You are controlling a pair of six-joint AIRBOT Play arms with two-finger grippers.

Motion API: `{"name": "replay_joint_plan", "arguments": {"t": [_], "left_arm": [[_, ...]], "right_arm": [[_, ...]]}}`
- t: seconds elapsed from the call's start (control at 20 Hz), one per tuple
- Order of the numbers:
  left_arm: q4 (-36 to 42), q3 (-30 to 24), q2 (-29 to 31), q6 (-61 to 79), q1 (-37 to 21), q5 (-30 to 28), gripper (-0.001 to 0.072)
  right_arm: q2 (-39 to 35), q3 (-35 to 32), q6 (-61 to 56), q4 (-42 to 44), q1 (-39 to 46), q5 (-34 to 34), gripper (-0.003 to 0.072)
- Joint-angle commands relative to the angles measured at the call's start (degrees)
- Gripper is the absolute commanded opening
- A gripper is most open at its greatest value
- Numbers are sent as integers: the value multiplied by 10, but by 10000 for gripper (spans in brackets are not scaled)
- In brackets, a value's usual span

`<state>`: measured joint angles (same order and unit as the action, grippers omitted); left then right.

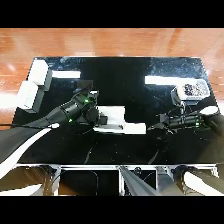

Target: Fold the box and place the chain.

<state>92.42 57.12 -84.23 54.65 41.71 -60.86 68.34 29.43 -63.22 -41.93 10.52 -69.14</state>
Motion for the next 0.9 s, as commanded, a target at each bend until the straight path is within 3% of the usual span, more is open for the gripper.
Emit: {"name": "replay_joint_plan", "arguments": {"t": [0.0, 0.15, 0.45, 0.6, 0.65, 0.7, 0.75, 0.85], "left_arm": [[1, 0, 0, -1, 0, -1, 19], [1, 0, 0, -1, 0, -1, 19], [7, 0, 0, -1, 0, -2, 19], [12, 0, 0, -1, 1, -1, 19], [11, 0, 0, -1, 0, -1, 19], [12, 0, 0, -1, 1, -1, 19], [13, 0, 0, -1, 0, -1, 19], [13, 0, 0, -1, 1, -3, 19]], "right_arm": [[0, -29, -45, -13, -37, 68, 37], [0, -29, -78, -10, -119, 124, 37], [0, -29, -79, 87, -228, 235, 37], [0, -15, -58, 121, -258, 227, 41], [0, -8, -57, 120, -263, 219, 189], [0, -1, -57, 118, -266, 217, 463], [0, 5, -57, 119, -267, 213, 505], [0, 19, -58, 122, -268, 190, 507]]}}
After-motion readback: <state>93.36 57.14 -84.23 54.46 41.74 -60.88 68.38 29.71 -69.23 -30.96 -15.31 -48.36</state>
